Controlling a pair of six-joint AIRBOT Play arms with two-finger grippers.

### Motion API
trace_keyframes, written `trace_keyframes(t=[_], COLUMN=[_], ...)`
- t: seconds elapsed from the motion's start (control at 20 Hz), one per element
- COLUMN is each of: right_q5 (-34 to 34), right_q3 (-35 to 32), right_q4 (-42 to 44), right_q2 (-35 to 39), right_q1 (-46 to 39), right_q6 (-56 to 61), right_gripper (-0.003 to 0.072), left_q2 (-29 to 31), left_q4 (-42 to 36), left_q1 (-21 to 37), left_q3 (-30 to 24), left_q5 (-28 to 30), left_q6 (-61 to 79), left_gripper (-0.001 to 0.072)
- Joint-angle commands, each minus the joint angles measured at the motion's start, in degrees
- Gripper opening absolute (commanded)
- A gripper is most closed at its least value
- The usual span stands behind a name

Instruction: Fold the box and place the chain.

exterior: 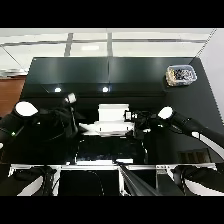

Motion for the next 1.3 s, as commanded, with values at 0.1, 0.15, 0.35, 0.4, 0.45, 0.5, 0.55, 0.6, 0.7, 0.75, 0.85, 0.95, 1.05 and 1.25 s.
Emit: trace_keyframes(t=[0.1,0.15,0.35,0.4,0.45,0.5,0.55,0.6,0.7,0.75,0.85,0.95,1.05,1.25], right_q5=[0.1,0.1,0.1,0.1,0.1,0.1,0.1,0.1,0.1,0.1,0.1,0.1,0.1,0.1], right_q3=[0.0,0.0,0.0,0.0,0.0,0.0,0.0,0.0,0.0,0.0,0.0,0.0,0.0,0.0], right_q4=[0.0,0.0,0.0,0.0,0.0,0.0,0.0,0.0,0.0,0.0,0.0,0.0,0.0,0.0], right_q2=[0.0,0.0,0.0,0.0,0.0,0.0,0.0,0.0,0.0,0.0,0.0,0.0,0.0,0.0], right_q1=[0.0,0.0,0.0,0.0,0.0,0.0,0.0,0.0,0.0,0.0,0.0,0.0,0.0,0.0], right_q6=[0.0,0.0,0.0,0.0,0.0,0.0,0.0,0.0,0.0,0.0,0.0,0.0,0.0,0.0], right_gripper=[0.0271,0.0272,0.0272,0.0272,0.0272,0.0272,0.0272,0.0272,0.0272,0.0271,0.0271,0.0272,0.0272,0.0272], left_q2=[-7.0,-8.7,-10.8,-11.1,-11.4,-11.4,-11.4,-11.4,-11.5,-11.5,-11.5,-11.6,-11.8,-12.8], left_q4=[6.6,7.1,6.6,6.2,6.2,6.2,6.2,6.2,3.0,-0.3,-4.1,-4.0,-4.1,-6.4], left_q1=[-7.7,-9.5,-13.2,-13.1,-12.9,-12.9,-12.7,-12.7,-12.7,-12.8,-12.8,-12.7,-12.8,-13.6], left_q3=[0.4,0.9,1.9,2.3,2.5,2.6,2.6,2.6,2.6,2.6,2.6,2.6,2.6,2.6], left_q5=[4.7,5.4,14.2,13.9,13.6,13.5,13.5,13.5,13.5,13.3,11.6,10.1,9.2,10.7], left_q6=[12.0,14.1,15.0,15.0,15.0,15.0,15.0,14.9,14.9,15.0,15.1,15.0,15.0,15.0], left_gripper=[0.0712,0.0712,0.0711,0.071,0.0707,0.0705,0.0705,0.0693,0.0691,0.0659,0.0573,0.031,0.0127,0.0127])
